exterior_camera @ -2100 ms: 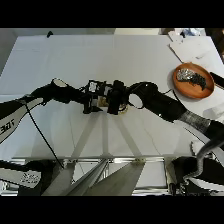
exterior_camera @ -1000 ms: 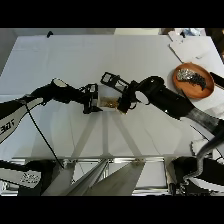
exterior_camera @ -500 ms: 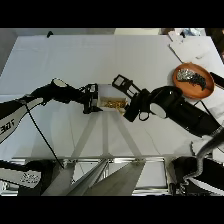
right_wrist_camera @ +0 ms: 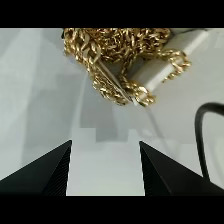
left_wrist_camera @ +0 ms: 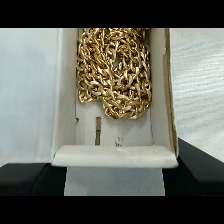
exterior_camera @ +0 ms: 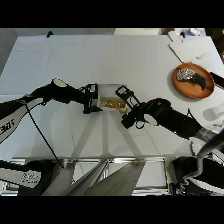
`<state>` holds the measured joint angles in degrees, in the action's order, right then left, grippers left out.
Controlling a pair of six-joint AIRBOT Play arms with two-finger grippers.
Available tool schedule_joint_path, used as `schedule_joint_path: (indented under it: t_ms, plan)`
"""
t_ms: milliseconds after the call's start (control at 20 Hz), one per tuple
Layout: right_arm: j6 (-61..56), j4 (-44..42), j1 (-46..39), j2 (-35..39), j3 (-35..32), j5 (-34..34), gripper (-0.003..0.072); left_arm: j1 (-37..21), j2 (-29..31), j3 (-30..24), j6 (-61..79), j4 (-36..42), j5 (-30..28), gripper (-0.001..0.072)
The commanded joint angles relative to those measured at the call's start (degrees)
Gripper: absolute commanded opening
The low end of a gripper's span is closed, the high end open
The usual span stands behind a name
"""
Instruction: Fold the box and place the chain.
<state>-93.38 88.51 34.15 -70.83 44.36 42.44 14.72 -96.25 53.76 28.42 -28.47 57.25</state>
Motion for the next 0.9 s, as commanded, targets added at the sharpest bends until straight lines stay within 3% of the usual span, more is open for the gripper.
schedule_joint_path:
  t_ms: [0,200,600,850]
  plan:
    - [-3.50,-3.74,0.07,-4.15,-0.26,-5.44,0.0486,0.00,0.00,0.00,0.02,-0.02,-0.02,0.0214]
    - [-8.98,-3.39,0.07,-6.05,-0.26,-10.71,0.0484,0.00,0.00,-0.02,0.02,-0.02,-0.02,0.0214]
    - [-19.37,1.20,0.07,-8.63,-0.26,-13.14,0.0447,0.00,0.00,0.00,0.02,-0.02,-0.02,0.0214]
    - [-20.20,3.19,0.07,-8.63,-0.26,-12.39,0.0148,0.00,0.00,0.00,0.02,-0.02,-0.02,0.0214]
